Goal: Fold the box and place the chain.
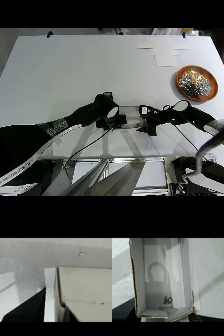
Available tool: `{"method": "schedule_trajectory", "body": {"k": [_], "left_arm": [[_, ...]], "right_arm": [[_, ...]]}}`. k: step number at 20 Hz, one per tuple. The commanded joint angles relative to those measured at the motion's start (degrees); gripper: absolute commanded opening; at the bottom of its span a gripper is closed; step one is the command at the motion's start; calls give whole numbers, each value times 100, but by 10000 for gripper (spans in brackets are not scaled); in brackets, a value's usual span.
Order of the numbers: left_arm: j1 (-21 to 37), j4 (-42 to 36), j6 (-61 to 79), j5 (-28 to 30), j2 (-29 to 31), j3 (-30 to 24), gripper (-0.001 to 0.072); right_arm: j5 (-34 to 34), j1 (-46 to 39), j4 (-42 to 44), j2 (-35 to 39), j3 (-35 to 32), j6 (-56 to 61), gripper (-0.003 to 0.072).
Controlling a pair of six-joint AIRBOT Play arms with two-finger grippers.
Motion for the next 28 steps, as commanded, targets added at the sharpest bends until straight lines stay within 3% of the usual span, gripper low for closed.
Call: {"method": "schedule_trajectory", "body": {"k": [1,3,6,8,10,16,20,21,22,23,24,25,28], "left_arm": [[42,0,66,-55,70,7,267],[46,-2,70,-70,79,7,138],[48,-42,256,-111,87,7,135],[85,-94,466,-122,138,7,183],[166,-149,704,-120,278,7,325],[658,-149,1681,-339,1060,7,338],[883,-125,3812,-1510,1915,-68,354],[975,-105,4461,-1576,2181,-197,355],[1106,-103,5276,-1458,2494,-426,363],[1248,-111,6065,-1224,2769,-717,451],[1419,-170,6957,-796,3045,-1115,584],[1615,-352,7882,-356,3228,-1510,648],[2315,-1425,10959,645,3239,-2518,644]], "right_arm": [[0,2,-11,2,0,-7,456],[0,2,-11,2,0,-7,456],[0,2,-11,2,0,-7,456],[0,2,-11,2,0,-7,456],[2,2,-11,2,0,-7,456],[0,2,-11,2,0,-7,456],[0,2,-11,2,0,-7,456],[0,2,-11,2,0,-7,456],[0,2,-11,2,0,-7,456],[0,2,-11,2,0,-7,456],[0,2,-11,2,0,-7,456],[0,2,-11,2,0,-7,456],[0,2,-11,2,0,-7,456]]}}
